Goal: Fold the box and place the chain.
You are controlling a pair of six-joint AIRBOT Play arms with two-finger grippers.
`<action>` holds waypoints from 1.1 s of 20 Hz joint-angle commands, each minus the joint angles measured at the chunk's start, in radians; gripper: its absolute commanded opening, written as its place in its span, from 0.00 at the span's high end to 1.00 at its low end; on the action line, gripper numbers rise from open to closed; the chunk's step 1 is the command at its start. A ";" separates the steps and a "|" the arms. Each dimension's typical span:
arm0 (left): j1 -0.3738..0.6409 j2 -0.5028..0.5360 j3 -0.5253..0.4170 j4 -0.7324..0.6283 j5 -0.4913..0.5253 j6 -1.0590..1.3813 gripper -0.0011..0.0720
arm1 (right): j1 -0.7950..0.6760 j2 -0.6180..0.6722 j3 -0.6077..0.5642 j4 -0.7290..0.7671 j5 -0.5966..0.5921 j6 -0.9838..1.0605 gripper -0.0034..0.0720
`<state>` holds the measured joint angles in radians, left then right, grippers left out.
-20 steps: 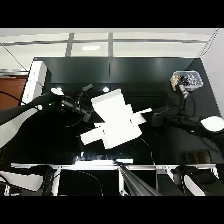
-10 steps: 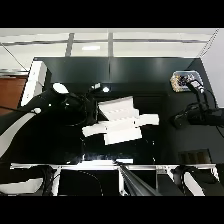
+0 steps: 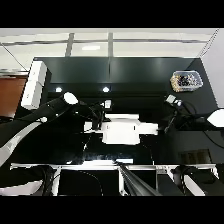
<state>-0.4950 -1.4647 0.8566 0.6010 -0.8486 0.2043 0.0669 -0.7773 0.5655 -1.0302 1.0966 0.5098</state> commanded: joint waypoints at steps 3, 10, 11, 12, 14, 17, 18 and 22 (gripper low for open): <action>-0.010 -0.029 -0.011 0.020 0.028 -0.061 0.95 | 0.140 -0.002 -0.082 0.035 -0.122 -0.166 0.13; -0.009 -0.035 -0.011 0.031 0.000 -0.082 0.95 | 0.253 -0.019 -0.178 0.035 -0.211 -0.212 0.13; -0.009 -0.035 -0.011 0.031 0.002 -0.082 0.95 | 0.268 -0.024 -0.178 0.035 -0.227 -0.212 0.13; -0.009 -0.035 -0.011 0.031 0.002 -0.082 0.95 | 0.279 -0.027 -0.178 0.036 -0.239 -0.212 0.13; -0.010 -0.035 -0.011 0.031 0.002 -0.082 0.95 | 0.297 -0.035 -0.179 0.044 -0.246 -0.212 0.13; -0.010 -0.035 -0.011 0.031 0.002 -0.081 0.95 | 0.327 -0.064 -0.183 0.094 -0.246 -0.262 0.13; -0.010 -0.035 -0.011 0.031 0.002 -0.081 0.95 | 0.339 -0.075 -0.183 0.103 -0.251 -0.292 0.13; -0.010 -0.035 -0.011 0.031 0.002 -0.081 0.95 | 0.378 -0.111 -0.183 0.162 -0.312 -0.344 0.13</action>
<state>-0.5037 -1.4990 0.8459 0.6296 -0.8474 0.1238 0.4164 -0.8646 0.3836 -0.9150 0.8261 0.2153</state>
